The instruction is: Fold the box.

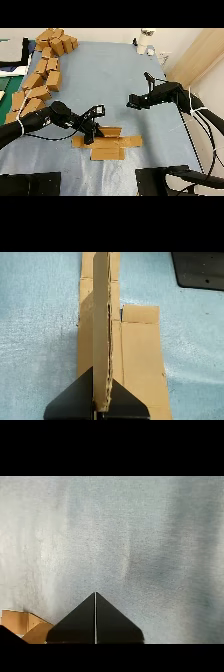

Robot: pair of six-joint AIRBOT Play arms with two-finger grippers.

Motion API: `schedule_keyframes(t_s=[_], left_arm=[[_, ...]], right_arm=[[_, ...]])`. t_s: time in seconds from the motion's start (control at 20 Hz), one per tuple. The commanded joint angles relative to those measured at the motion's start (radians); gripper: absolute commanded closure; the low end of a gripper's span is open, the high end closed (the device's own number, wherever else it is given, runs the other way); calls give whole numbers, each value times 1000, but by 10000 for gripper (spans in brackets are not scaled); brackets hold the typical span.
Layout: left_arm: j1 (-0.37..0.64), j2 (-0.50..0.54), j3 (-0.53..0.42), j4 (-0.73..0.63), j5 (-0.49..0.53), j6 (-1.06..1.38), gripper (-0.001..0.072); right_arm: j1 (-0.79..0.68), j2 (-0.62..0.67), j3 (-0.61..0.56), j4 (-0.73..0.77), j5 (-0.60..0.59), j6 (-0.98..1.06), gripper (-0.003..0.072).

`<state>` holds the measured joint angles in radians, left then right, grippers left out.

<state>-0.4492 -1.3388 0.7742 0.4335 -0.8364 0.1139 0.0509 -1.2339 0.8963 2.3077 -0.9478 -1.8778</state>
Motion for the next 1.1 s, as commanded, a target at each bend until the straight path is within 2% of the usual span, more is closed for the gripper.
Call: schedule_keyframes(t_s=[0.0,0.8,1.05], left_arm=[[2,-8,0,5,11,-11,700],[37,-8,19,13,-6,-77,699],[37,-8,18,13,-2,-78,699]], right_arm=[[1,1,1,0,-3,0,681],[1,1,1,-1,-11,1,681],[13,8,0,-81,-149,100,682]])
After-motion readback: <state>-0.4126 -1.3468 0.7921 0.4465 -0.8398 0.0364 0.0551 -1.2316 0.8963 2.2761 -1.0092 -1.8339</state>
